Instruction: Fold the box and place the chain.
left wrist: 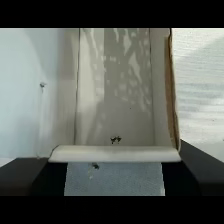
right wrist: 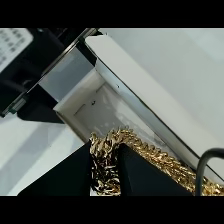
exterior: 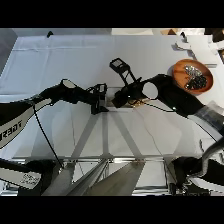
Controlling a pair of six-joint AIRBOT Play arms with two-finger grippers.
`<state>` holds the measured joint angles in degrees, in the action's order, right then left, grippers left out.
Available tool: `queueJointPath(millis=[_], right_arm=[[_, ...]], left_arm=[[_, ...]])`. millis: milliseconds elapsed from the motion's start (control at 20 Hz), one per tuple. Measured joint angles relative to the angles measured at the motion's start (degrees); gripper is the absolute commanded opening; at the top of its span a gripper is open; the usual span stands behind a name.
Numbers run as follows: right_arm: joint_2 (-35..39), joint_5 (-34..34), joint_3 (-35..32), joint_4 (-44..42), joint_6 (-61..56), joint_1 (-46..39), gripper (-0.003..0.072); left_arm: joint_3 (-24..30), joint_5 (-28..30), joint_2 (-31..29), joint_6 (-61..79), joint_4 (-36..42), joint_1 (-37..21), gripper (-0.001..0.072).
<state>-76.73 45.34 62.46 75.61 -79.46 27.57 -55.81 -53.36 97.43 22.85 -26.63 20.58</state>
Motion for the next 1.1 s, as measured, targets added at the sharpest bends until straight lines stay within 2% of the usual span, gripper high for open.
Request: queueJointPath(millis=[250,350,550,700,850,1100], right_arm=[[-6.0,-3.1,0.0,-0.2,0.0,0.5,0.0024],[-7.3,-3.6,0.0,-0.3,0.0,0.6,0.0204],[-8.0,-3.7,0.0,-0.8,0.0,0.6,0.0214],[-6.1,-2.6,0.0,-1.1,0.7,0.3,0.0294],[-3.1,0.4,0.0,-1.6,3.5,-1.2,0.0294],[4.2,8.1,-2.4,-9.6,20.5,-8.6,0.0295]], left_arm=[[0.0,0.0,0.0,0.0,0.0,0.0,0.0256],[0.0,0.0,0.0,0.0,0.0,0.0,0.0256],[0.0,0.0,0.0,0.0,0.0,0.0,0.0256],[0.0,0.0,0.0,0.0,0.0,0.0,0.0256],[0.0,0.0,0.0,0.0,0.0,0.0,0.0256],[0.0,0.0,0.0,0.0,0.0,0.0,0.0256]])
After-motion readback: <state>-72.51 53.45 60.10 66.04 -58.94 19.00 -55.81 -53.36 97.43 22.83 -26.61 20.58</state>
